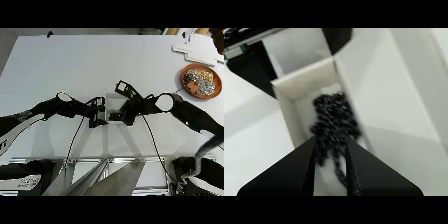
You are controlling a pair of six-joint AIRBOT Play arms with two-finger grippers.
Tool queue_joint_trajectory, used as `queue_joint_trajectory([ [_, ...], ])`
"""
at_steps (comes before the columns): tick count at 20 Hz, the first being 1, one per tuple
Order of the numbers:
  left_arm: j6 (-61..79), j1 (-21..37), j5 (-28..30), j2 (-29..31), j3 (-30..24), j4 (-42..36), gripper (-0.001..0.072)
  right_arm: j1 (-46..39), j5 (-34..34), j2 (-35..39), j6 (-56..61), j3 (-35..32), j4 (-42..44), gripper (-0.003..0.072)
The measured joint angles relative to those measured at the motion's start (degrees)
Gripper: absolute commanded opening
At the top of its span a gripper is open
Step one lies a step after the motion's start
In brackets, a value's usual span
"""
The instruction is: Fold the box and place the chain.
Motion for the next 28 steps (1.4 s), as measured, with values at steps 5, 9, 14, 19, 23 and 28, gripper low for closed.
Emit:
queue_joint_trajectory([
  [5,0.02,0.00,-0.02,0.00,0.00,0.00,0.0151,-9.88,7.02,4.87,5.73,0.00,-6.40,0.0015],
  [9,0.02,0.00,-0.02,0.00,0.00,0.00,0.0151,-16.74,12.09,4.04,19.98,-0.02,-15.47,0.0016],
  [14,0.02,0.00,-0.02,0.00,0.00,-0.02,0.0151,-19.56,11.76,0.90,31.87,-0.13,-23.89,0.0257],
  [19,0.02,0.00,-0.02,0.00,0.00,-0.02,0.0151,-20.11,10.45,-4.11,36.74,-0.13,-26.29,0.0462],
  [23,0.02,0.00,-0.02,0.00,0.00,-0.02,0.0151,-20.20,7.91,-6.45,37.92,-0.13,-26.93,0.0407],
  [28,0.02,0.00,-0.04,0.00,0.00,-0.02,0.0151,-20.22,4.94,-7.65,39.56,-0.13,-27.50,0.0399],
])
